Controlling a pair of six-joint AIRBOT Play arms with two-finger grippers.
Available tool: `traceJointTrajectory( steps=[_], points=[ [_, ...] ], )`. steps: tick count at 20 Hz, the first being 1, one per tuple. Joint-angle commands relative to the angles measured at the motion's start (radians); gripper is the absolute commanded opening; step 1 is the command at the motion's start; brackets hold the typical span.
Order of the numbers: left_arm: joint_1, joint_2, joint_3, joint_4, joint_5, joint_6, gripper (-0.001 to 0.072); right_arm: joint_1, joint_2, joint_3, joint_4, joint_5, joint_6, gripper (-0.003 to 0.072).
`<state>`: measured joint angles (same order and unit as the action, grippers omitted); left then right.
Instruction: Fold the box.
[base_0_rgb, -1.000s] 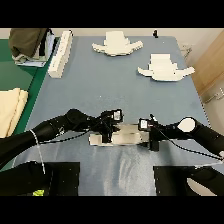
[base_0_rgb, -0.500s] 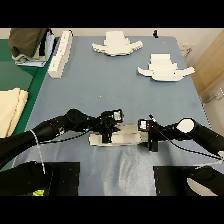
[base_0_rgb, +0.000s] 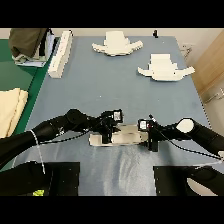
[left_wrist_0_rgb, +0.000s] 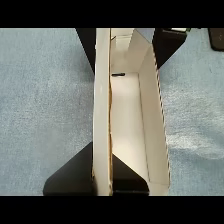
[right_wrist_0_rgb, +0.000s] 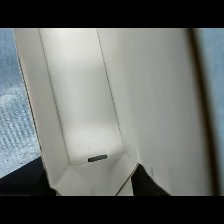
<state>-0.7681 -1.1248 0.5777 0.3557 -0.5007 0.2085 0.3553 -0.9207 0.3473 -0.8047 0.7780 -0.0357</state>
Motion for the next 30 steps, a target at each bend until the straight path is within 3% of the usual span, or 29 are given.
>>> traceJointTrajectory(
  steps=[1,15,17,20,21,22,24,27,28,29,30],
  points=[
    [0.001,0.000,0.001,0.000,0.001,0.000,0.0016,0.000,0.000,0.000,0.001,-0.002,0.002,0.0546],
    [0.001,-0.006,0.001,0.000,-0.013,0.000,0.0040,0.000,0.000,0.000,0.001,0.000,0.002,0.0546],
    [0.002,-0.006,0.001,0.000,-0.006,-0.001,0.0506,0.000,0.000,0.000,0.000,0.000,0.002,0.0546],
    [0.005,0.010,0.001,0.034,-0.005,-0.048,0.0542,0.000,0.000,0.000,-0.003,-0.001,0.002,0.0546],
    [0.014,0.032,0.001,0.085,-0.008,-0.108,0.0599,0.000,0.000,0.000,-0.003,-0.001,0.002,0.0546],
    [0.028,0.061,0.001,0.148,-0.008,-0.219,0.0686,0.000,0.000,0.000,-0.003,-0.001,0.002,0.0546],
    [0.077,0.147,0.001,0.337,-0.067,-0.538,0.0687,0.000,0.000,0.000,-0.002,0.000,0.002,0.0546],
    [0.158,0.288,0.001,0.642,-0.327,-1.089,0.0671,0.000,0.000,0.000,-0.002,-0.001,0.002,0.0546],
    [0.171,0.323,0.001,0.672,-0.420,-1.221,0.0464,0.000,0.000,0.000,-0.002,0.000,0.002,0.0546],
    [0.176,0.353,0.001,0.667,-0.509,-1.281,0.0139,0.000,0.000,0.000,-0.002,0.000,0.002,0.0546],
    [0.173,0.371,0.001,0.620,-0.575,-1.285,0.0017,0.000,0.000,0.000,-0.001,0.002,0.002,0.0546]
  ],
)
